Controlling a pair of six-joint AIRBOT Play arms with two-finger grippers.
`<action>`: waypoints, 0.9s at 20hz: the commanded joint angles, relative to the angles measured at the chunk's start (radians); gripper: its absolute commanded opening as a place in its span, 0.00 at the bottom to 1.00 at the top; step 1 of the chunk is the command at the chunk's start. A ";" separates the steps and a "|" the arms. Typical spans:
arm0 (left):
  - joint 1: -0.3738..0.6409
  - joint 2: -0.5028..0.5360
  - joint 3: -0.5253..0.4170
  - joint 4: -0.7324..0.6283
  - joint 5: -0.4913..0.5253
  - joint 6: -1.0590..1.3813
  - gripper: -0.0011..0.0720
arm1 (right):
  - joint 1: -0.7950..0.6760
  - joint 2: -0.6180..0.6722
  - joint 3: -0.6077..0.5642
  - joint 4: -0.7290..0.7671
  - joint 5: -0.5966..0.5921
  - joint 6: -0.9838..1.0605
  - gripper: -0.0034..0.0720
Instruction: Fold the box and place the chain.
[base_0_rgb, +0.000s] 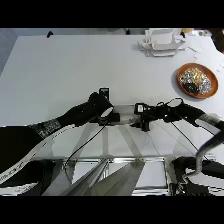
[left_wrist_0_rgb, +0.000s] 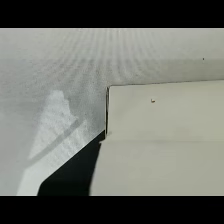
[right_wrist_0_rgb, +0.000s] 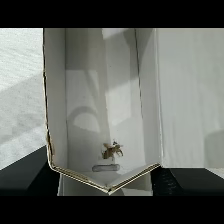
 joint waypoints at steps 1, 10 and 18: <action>-0.001 -0.001 0.000 0.004 0.011 0.014 0.08 | 0.000 0.000 0.001 0.000 0.000 0.000 0.53; 0.021 0.010 0.000 -0.006 0.044 0.064 0.06 | 0.000 0.000 0.001 0.000 0.000 0.000 0.53; 0.026 -0.008 0.000 -0.083 0.041 0.069 0.14 | 0.000 0.000 0.001 0.000 0.000 0.000 0.53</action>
